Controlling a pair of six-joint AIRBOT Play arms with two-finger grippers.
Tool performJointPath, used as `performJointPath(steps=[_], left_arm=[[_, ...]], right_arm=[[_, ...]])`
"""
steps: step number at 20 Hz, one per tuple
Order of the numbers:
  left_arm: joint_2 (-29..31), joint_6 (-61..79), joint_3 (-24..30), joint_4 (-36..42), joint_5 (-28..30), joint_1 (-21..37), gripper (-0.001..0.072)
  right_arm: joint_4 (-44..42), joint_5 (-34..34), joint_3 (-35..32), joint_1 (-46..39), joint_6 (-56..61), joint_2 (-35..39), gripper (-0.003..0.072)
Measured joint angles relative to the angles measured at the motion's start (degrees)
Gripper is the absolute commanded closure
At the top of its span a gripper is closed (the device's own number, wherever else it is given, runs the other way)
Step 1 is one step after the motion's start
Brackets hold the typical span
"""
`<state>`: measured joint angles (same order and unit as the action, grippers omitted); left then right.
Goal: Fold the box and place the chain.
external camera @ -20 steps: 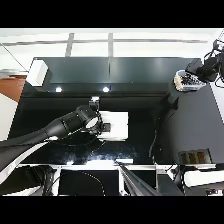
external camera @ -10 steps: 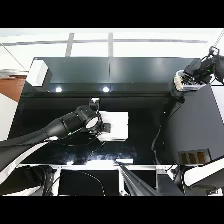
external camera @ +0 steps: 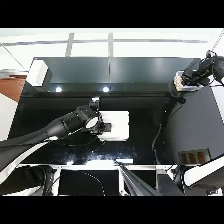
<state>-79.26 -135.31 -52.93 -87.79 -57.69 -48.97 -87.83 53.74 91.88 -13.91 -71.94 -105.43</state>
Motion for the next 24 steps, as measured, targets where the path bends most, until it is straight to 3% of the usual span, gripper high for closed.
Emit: performJointPath(steps=[6,7,8,9,16,24], left_arm=[[0.00,0.00,0.00,0.00,0.09,0.00,0.0679],[0.00,0.00,0.00,0.00,0.11,-0.02,0.0678],[0.00,0.00,0.00,0.00,0.11,0.00,0.0678],[0.00,0.00,0.00,0.02,0.13,0.00,0.0678],[0.00,0.00,0.00,0.02,0.13,0.00,0.0679],[0.00,0.00,0.00,0.02,0.11,0.00,0.0679]], right_arm=[[-0.94,-1.99,0.04,0.00,0.07,-0.63,0.0316],[-1.33,-2.56,0.04,0.00,0.07,-0.90,0.0428],[-1.70,-2.97,0.04,0.00,0.04,-1.11,0.0630],[-2.12,-3.04,0.04,0.00,0.00,-1.25,0.0654],[-3.43,-0.07,3.50,-1.46,-4.15,0.35,0.0656],[-6.03,6.97,14.32,-3.39,-13.92,11.82,0.0661]])
